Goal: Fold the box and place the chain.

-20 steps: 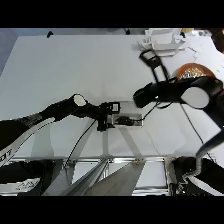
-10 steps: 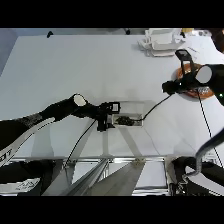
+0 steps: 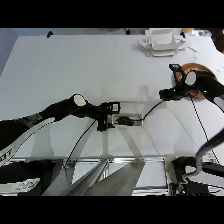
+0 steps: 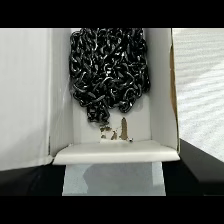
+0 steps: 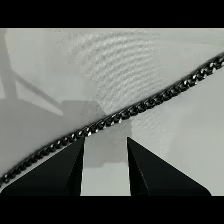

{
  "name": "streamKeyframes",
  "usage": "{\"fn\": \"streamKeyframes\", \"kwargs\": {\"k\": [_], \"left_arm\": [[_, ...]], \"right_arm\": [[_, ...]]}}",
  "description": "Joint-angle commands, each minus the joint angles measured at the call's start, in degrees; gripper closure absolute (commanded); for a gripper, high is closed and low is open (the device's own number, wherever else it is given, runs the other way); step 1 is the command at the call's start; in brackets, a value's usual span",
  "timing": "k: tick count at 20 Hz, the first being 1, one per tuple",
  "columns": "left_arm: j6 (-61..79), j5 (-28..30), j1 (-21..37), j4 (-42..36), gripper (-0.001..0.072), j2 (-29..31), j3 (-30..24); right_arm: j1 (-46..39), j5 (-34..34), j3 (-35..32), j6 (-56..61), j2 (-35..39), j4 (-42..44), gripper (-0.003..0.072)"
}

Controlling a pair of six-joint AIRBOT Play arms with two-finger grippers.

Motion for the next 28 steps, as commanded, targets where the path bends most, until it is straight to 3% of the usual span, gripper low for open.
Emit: {"fn": "streamKeyframes", "kwargs": {"k": [1,7,9,12,21,28], "left_arm": [[0.0,0.0,0.0,0.0,0.0456,0.0,0.0],[0.0,0.0,0.0,0.0,0.0456,0.0,0.0],[0.0,0.0,0.0,0.0,0.0456,0.0,0.0],[0.0,0.0,0.0,0.0,0.0456,0.0,0.0],[0.0,0.0,0.0,0.0,0.0456,0.0,0.0],[0.0,0.0,0.0,0.0,0.0456,0.0,0.0]], "right_arm": [[-0.1,-2.5,-0.1,-1.3,-2.0,-0.2,0.0383],[-0.1,-1.8,-0.1,-1.2,-4.9,-0.2,0.0411],[-0.1,-1.5,-0.1,-1.3,-4.8,-0.2,0.0584],[-0.1,-0.1,-0.1,-2.7,-3.7,-0.2,0.0669],[3.3,7.5,-0.1,-4.6,16.4,4.3,0.0670],[15.7,13.9,-0.1,-7.2,31.6,15.1,0.0669]]}}
